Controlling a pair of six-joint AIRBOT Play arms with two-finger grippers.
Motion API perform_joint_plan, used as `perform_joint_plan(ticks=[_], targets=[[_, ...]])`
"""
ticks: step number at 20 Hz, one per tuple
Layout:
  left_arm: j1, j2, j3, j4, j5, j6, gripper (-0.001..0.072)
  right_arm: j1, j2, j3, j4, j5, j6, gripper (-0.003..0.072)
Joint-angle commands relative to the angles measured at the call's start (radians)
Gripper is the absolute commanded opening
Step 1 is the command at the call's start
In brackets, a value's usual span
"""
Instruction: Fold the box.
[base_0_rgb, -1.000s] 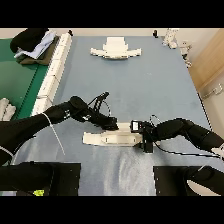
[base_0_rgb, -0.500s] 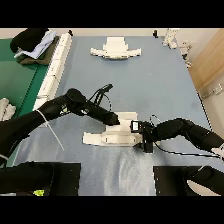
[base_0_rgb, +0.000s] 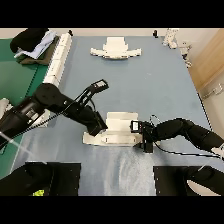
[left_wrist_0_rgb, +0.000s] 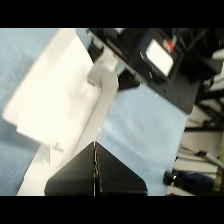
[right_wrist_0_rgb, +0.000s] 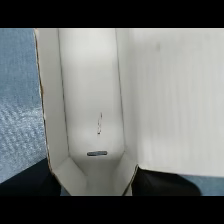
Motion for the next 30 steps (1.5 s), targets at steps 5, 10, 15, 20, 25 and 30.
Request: perform_joint_plan(ticks=[5, 10, 15, 20, 25, 30], targets=[[-0.081, 0.204, -0.163, 0.261, -0.027, 0.123, 0.0102, 0.000, 0.000, 0.001, 0.000, 0.000, 0.000, 0.0517], [-0.058, 0.202, -0.223, 0.314, 0.033, 0.310, 0.0487, 0.000, 0.000, 0.001, 0.000, 0.000, 0.000, 0.0517], [-0.016, 0.177, -0.307, 0.242, 0.213, 0.550, 0.0488, 0.000, 0.000, 0.001, 0.000, 0.000, 0.000, 0.0517], [-0.018, 0.066, -0.318, 0.087, 0.265, 0.699, 0.0488, 0.000, 0.000, 0.001, 0.000, 0.000, 0.000, 0.0517], [-0.022, 0.019, -0.318, 0.060, 0.283, 0.699, 0.0487, 0.000, 0.000, 0.001, 0.000, 0.000, 0.000, 0.0517], [-0.074, -0.051, -0.318, 0.040, 0.343, 0.698, 0.0659, 0.000, 0.000, 0.001, 0.000, 0.000, 0.000, 0.0517]])
